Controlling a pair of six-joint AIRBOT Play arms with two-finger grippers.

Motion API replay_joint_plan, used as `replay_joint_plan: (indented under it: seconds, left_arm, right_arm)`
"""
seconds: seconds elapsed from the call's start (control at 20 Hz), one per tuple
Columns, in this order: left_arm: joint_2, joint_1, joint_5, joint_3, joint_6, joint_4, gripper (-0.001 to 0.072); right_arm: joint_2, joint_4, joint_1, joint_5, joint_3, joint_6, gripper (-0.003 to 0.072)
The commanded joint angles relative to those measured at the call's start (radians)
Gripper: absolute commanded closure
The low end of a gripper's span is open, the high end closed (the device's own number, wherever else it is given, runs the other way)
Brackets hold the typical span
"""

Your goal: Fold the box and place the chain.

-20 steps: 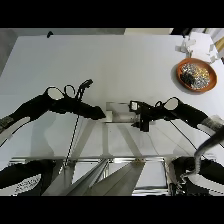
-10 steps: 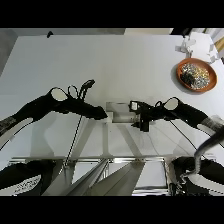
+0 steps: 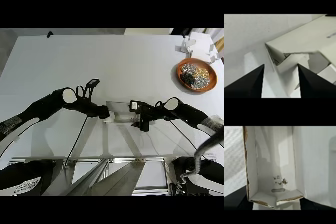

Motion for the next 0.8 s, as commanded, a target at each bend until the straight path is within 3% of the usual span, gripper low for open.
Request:
replay_joint_plan:
  seconds: [0.0,0.35,0.55,0.75]
  left_arm:
    - [-0.019,-0.04,0.002,0.019,-0.138,0.1,0.0265]
    - [-0.058,-0.116,-0.097,0.13,-0.419,0.36,0.0265]
    - [-0.074,-0.151,-0.13,0.217,-0.436,0.381,0.0265]
    - [-0.134,-0.176,-0.266,0.315,-0.511,0.462,0.0265]
  right_arm:
    - [0.0,0.0,0.0,0.003,0.0,0.0,0.039]
    - [0.0,-0.001,0.0,0.003,0.0,0.0,0.039]
    - [0.0,-0.001,0.0,0.003,0.0,0.0,0.039]
    - [0.0,0.0,0.0,0.003,0.0,0.0,0.039]
